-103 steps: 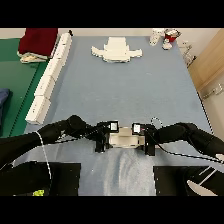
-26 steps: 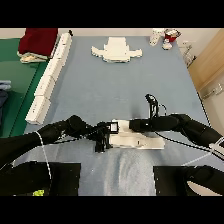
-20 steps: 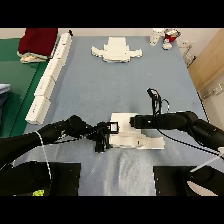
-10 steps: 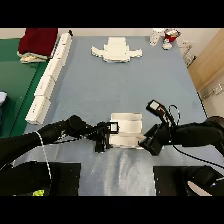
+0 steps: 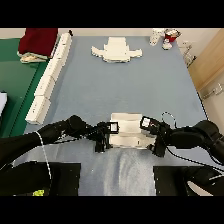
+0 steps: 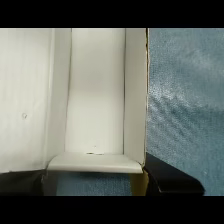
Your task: Fold the box.
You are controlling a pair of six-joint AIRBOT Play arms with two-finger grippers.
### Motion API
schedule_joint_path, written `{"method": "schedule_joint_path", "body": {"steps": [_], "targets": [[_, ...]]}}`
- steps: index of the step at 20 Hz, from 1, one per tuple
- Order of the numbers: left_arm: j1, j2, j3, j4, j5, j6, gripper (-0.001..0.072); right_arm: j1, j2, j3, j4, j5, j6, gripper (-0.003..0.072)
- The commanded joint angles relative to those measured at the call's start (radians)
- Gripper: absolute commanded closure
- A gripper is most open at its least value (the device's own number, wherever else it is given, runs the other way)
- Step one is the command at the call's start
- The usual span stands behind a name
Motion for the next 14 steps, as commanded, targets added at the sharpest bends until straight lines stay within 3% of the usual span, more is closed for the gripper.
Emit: {"method": "schedule_joint_path", "body": {"steps": [1,4,6,9,14], "targets": [[0.000,0.000,0.000,0.000,0.000,0.000,0.0256,0.002,-0.069,-0.006,0.000,0.061,-0.154,0.0017],[0.000,0.000,0.000,0.000,0.000,0.000,0.0257,0.002,-0.079,-0.006,0.006,0.123,-0.232,0.0064],[0.000,0.000,0.000,0.000,0.000,0.000,0.0256,0.002,-0.078,-0.006,0.064,0.118,-0.288,0.0347],[0.000,0.000,0.000,0.000,0.000,0.000,0.0256,0.002,-0.079,-0.006,0.140,0.120,-0.353,0.0553],[0.000,0.000,0.000,0.000,0.000,0.000,0.0256,0.002,-0.111,-0.006,0.202,0.148,-0.427,0.0559]]}}
